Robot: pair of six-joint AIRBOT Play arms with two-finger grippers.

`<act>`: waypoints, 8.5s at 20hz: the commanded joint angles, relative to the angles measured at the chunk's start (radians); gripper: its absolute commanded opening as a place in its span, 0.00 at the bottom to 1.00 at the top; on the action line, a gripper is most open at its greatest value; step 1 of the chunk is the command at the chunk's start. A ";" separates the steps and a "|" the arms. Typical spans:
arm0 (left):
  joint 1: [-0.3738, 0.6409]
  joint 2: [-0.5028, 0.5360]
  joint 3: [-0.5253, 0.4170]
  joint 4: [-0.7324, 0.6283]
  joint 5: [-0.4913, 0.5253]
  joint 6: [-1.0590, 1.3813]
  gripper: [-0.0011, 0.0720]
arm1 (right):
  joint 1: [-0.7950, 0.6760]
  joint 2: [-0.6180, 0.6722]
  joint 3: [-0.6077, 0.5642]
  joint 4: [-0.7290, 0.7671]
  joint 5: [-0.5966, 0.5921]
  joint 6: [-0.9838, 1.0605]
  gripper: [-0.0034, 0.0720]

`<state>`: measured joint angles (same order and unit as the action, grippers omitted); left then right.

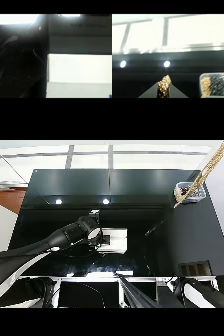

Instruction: Fold the box and place the chain.

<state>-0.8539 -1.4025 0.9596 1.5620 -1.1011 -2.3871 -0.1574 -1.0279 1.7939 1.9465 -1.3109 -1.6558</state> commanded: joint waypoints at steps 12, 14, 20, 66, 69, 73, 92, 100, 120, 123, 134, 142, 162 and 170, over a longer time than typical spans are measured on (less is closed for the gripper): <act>0.000 0.000 0.000 0.000 -0.002 0.000 0.05 | 0.436 0.090 -0.163 0.095 -0.276 -0.058 0.07; 0.000 0.000 0.000 0.000 -0.003 0.000 0.05 | 0.474 0.089 -0.169 0.106 -0.291 -0.058 0.07; -0.001 0.000 0.000 0.000 -0.003 0.000 0.05 | 0.567 0.086 -0.170 0.137 -0.304 -0.058 0.07; -0.002 0.000 0.000 -0.012 -0.003 0.000 0.05 | 0.425 0.177 -0.931 -0.015 0.200 -0.249 0.73; -0.002 0.000 0.000 -0.012 -0.003 0.000 0.05 | 0.424 0.191 -1.180 -0.003 0.464 -0.269 0.99; -0.002 0.000 0.000 -0.011 -0.003 0.000 0.05 | 0.564 0.191 -1.350 -0.006 0.654 -0.404 0.98; -0.001 0.000 0.000 -0.011 -0.003 0.000 0.05 | 0.770 -0.019 -1.401 0.236 0.821 -1.007 0.97; -0.001 0.000 0.000 -0.011 -0.006 0.000 0.05 | 0.769 -0.002 -1.342 0.183 0.690 -0.867 0.08; 0.000 0.000 0.000 -0.010 -0.031 0.000 0.05 | 0.599 0.133 -0.957 0.607 0.233 -0.563 0.07; 0.000 0.000 0.000 -0.010 -0.030 0.000 0.05 | 0.600 0.133 -0.957 0.600 0.246 -0.561 0.07; 0.001 0.000 0.000 -0.007 -0.029 0.000 0.05 | 0.608 0.101 -0.960 0.524 0.246 -0.471 0.57; 0.022 0.002 0.039 -0.005 -0.014 -0.022 0.14 | 0.280 0.108 -0.918 0.502 0.039 -0.472 0.57; 0.612 0.584 -0.341 -0.571 -0.037 1.169 0.99 | -0.022 0.107 -0.988 0.247 -0.056 -0.349 0.98; 0.628 0.517 -0.468 -0.637 0.137 2.058 0.98 | -0.017 0.107 -1.027 0.247 -0.068 -0.349 0.98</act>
<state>-0.2398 -0.8650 0.5201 1.0050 -1.0477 -0.6918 -0.1757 -0.9203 0.7738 2.1872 -1.3766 -2.0094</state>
